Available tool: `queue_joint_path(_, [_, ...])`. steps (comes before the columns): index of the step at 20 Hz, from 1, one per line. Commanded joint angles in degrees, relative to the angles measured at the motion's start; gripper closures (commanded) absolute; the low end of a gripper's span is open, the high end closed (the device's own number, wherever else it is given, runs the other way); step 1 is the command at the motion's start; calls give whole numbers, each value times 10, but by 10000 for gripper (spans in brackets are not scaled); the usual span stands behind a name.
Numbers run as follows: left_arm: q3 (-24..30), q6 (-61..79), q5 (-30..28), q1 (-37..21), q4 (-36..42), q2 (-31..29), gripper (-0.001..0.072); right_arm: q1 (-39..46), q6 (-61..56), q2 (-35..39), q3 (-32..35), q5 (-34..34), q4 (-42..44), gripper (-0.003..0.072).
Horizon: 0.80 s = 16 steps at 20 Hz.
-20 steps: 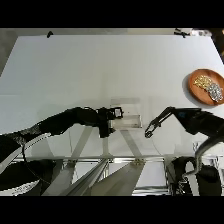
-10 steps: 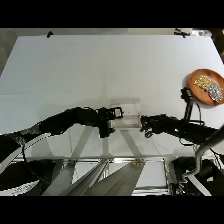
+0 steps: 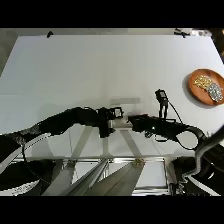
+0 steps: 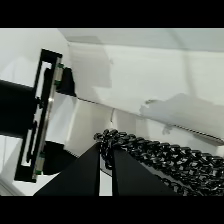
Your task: Fold the box and place the chain.
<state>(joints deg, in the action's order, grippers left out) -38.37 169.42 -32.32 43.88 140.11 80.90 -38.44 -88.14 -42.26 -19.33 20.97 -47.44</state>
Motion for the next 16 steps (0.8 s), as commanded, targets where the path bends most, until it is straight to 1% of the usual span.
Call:
queue_joint_path(1, [0,0,0,0,0,0,698,-31,-4,-12,-4,-33,14,672])
queue_joint_path(6, [0,0,0,0,0,0,698,-58,-3,-74,-11,-54,42,672])
queue_joint_path(10, [0,0,0,0,0,0,698,-59,6,-133,-51,-25,42,672])
queue_joint_path(13, [0,0,0,0,0,0,698,-58,12,-143,-72,-8,42,672])
queue_joint_path(16, [0,0,0,0,0,0,698,-58,9,-149,-72,7,42,671])
